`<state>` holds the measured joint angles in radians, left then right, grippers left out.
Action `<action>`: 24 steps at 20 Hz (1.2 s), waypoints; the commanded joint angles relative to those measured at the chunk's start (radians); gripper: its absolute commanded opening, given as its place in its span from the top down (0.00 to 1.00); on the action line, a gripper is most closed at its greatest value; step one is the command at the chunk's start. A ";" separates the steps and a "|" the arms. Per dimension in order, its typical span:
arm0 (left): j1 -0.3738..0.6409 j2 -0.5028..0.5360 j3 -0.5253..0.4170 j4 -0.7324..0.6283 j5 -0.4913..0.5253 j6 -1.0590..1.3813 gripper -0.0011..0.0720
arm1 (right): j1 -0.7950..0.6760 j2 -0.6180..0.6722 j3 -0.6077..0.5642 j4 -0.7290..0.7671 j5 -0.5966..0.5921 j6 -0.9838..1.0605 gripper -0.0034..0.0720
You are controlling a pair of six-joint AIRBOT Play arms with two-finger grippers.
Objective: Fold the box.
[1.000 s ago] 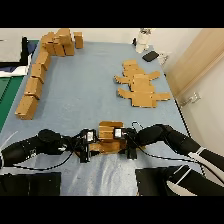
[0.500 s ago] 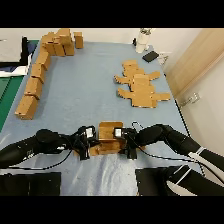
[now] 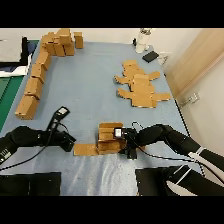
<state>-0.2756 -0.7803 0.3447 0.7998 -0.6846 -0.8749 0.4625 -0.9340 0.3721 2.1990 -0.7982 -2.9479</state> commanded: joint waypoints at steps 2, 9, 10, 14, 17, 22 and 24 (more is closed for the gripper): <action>0.127 0.030 0.001 0.123 -0.256 -0.420 0.97 | 0.000 0.000 0.001 0.000 0.000 0.000 0.33; 0.052 -0.061 0.001 0.093 -0.201 -0.565 0.97 | 0.000 0.000 0.001 0.000 0.000 0.000 0.33; 0.029 -0.089 0.001 0.070 -0.188 -0.562 0.97 | 0.000 0.000 0.001 0.000 0.000 0.000 0.33; -0.081 -0.117 0.002 -0.078 -0.106 -0.524 0.97 | 0.000 0.000 0.001 0.000 0.000 0.000 0.33; -0.129 -0.117 0.011 -0.133 -0.082 -0.523 0.97 | 0.000 0.000 0.001 0.000 0.000 0.000 0.33; -0.138 -0.117 0.024 -0.152 -0.082 -0.524 0.97 | 0.000 0.000 0.001 0.000 0.000 0.000 0.33; -0.144 -0.117 0.024 -0.159 -0.078 -0.524 0.97 | 0.000 0.000 0.001 0.000 0.000 0.000 0.33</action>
